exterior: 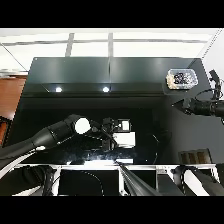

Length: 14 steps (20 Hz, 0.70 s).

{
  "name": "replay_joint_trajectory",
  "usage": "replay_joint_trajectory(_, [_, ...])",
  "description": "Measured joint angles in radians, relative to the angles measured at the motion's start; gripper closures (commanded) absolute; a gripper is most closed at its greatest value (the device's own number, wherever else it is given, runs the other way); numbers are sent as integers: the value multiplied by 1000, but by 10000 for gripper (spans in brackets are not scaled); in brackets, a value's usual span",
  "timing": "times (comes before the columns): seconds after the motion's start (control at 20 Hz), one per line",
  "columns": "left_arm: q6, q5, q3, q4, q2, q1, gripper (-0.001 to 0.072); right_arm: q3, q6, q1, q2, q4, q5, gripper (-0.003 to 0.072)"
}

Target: Fold the box and place the chain.

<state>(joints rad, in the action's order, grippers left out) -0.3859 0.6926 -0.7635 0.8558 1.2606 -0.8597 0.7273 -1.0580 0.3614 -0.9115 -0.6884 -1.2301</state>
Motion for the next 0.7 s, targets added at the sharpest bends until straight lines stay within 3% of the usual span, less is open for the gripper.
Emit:
replay_joint_trajectory(0.2, [-2,-29,0,1,47,-23,17,0,0,0,0,0,0,645])
replay_joint_trajectory(0.25, [-2,-36,0,7,61,-31,106,0,0,0,0,0,0,646])
replay_joint_trajectory(0.3, [-3,-47,0,14,72,-38,283,0,0,0,0,0,0,645])
replay_joint_trajectory(0.35, [-5,-50,-1,23,75,-42,390,0,0,0,0,0,0,646])
replay_joint_trajectory(0.55, [-91,-40,0,120,42,0,408,0,0,0,0,0,0,646])
replay_joint_trajectory(0.7, [-190,-5,-1,187,-16,153,408,0,0,0,0,1,0,646])
